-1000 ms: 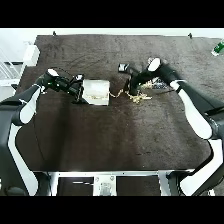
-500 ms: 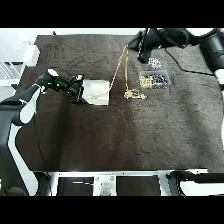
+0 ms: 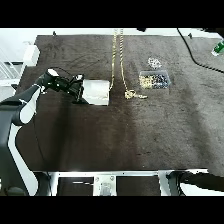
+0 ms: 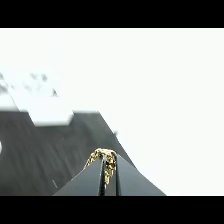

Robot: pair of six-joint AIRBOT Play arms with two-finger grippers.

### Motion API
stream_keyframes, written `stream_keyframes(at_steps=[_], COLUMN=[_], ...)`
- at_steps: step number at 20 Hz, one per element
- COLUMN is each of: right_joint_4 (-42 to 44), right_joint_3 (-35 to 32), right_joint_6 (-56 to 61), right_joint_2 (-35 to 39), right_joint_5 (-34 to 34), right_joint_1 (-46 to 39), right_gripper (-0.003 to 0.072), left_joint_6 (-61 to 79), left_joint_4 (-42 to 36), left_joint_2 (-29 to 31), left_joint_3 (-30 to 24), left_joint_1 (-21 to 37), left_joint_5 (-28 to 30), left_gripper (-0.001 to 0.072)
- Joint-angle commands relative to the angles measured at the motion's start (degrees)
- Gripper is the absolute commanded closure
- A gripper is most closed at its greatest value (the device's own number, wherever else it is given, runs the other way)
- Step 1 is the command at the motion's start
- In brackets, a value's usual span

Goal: Fold the box and place the chain.

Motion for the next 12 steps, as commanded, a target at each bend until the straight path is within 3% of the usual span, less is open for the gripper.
stream_keyframes(at_steps=[1,12], right_joint_4=[2.0,2.0], right_joint_3=[0.2,-0.8], right_joint_6=[0.0,7.4], right_joint_2=[-1.4,-14.4], right_joint_5=[-5.6,-5.8], right_joint_1=[5.4,9.2], right_gripper=[0.0671,0.067], left_joint_6=[0.0,0.0], left_joint_4=[0.0,0.0], left_joint_2=[0.0,0.0], left_joint_3=[0.1,0.1], left_joint_1=[0.0,0.0], left_joint_5=[0.0,0.0], left_gripper=[0.0154,0.0154])
